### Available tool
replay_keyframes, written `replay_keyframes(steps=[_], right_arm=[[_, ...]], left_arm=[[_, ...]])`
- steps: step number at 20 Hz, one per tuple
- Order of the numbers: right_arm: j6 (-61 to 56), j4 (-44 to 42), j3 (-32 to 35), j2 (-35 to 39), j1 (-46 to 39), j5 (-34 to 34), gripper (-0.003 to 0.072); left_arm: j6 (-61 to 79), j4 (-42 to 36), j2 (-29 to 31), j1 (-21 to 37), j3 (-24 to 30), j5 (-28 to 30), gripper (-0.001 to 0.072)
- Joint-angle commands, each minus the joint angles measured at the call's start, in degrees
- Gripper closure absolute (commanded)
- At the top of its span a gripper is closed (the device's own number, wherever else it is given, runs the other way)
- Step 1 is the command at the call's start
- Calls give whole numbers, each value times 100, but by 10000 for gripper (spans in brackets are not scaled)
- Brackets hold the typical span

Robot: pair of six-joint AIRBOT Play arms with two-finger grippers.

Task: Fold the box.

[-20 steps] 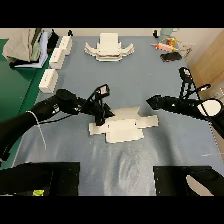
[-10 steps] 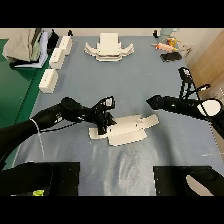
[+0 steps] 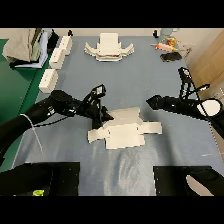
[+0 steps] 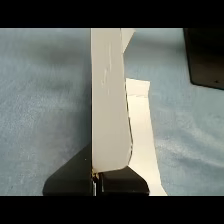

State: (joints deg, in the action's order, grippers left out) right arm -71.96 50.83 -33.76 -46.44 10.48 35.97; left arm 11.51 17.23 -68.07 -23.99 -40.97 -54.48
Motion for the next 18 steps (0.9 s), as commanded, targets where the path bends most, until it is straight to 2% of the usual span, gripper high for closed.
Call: replay_keyframes(steps=[1, 4, 8, 18], right_arm=[[0, -7, -2, -4, -2, 2, 283], [2, -4, -2, -4, -2, 0, 283], [2, -4, -2, -4, -2, -2, 283], [4, -4, -2, -4, 0, 2, 283]], left_arm=[[131, -175, -22, 111, -20, -345, 693], [413, -177, -22, -195, 229, 186, 693], [610, -177, -22, -562, 549, 597, 693], [802, -179, 7, -675, 719, 986, 693]])
